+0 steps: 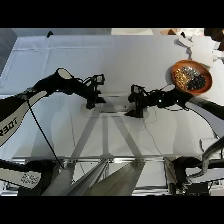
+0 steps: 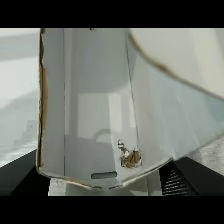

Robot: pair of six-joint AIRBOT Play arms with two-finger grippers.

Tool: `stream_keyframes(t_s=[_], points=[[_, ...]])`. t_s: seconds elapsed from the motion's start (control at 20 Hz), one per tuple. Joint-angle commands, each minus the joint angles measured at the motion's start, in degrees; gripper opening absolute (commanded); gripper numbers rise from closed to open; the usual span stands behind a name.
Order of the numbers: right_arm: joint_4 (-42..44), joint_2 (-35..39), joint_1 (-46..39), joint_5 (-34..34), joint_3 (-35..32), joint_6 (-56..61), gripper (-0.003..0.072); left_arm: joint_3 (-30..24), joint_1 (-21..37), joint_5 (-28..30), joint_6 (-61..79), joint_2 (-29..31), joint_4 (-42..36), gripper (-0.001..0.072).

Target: Fold the box and place the chain.

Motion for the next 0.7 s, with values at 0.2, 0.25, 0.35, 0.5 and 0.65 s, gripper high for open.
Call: stream_keyframes(t_s=[0.2,0.25,0.35,0.5,0.65], points=[[-0.2,-0.3,1.4,-1.7,0.2,0.1,0.0688,0.0,0.0,0.0,0.0,0.0,0.0,0.0014],[0.5,-0.3,1.4,-1.7,0.2,-0.1,0.0688,0.0,0.0,0.0,0.0,0.0,0.0,0.0014],[2.8,-0.3,1.4,-1.4,0.1,-0.5,0.0688,0.0,0.0,0.0,0.0,0.0,0.0,0.0014],[3.0,-0.3,1.6,-0.4,0.0,-1.8,0.0688,0.0,0.0,0.0,0.0,0.0,0.0,0.0014],[3.0,-0.3,1.7,-0.4,0.0,-1.8,0.0688,0.0,0.0,0.0,0.0,0.0,0.0,0.0014]])
